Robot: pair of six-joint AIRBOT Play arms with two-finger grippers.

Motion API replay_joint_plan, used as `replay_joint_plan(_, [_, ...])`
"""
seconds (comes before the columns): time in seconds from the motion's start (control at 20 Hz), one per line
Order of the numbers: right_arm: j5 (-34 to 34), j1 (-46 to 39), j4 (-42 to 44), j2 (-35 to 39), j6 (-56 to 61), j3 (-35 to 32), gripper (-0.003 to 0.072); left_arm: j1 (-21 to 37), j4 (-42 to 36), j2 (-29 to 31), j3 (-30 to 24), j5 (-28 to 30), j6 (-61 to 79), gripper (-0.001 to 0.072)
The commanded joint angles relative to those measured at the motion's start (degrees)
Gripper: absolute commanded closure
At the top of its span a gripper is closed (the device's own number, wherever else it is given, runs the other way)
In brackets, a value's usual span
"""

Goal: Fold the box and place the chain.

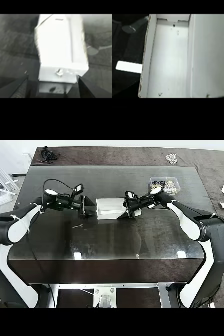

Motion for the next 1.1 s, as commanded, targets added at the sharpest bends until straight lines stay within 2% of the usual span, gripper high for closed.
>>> replay_joint_plan(0.0, [0.0,0.0,0.0,0.0,0.0,0.0,0.0187,-1.4,-0.5,-0.6,0.0,0.0,1.0,-0.0011])
replay_joint_plan(0.2, [0.0,0.0,0.0,0.0,0.0,0.0,0.0187,-1.5,-0.1,-0.6,0.0,-0.5,0.5,-0.0011])
replay_joint_plan(0.45, [0.0,0.0,0.0,0.0,0.0,0.0,0.0187,-0.6,4.0,-0.6,0.0,-1.4,-1.7,-0.0011])
replay_joint_plan(0.65, [0.0,0.0,0.0,0.0,0.0,0.0,0.0187,-0.5,3.4,-0.6,0.2,-2.5,-1.9,-0.0011])
replay_joint_plan(1.05, [0.0,0.0,0.0,0.0,0.0,0.0,0.0187,-1.8,0.9,-0.6,0.1,-0.6,-2.0,-0.0011])
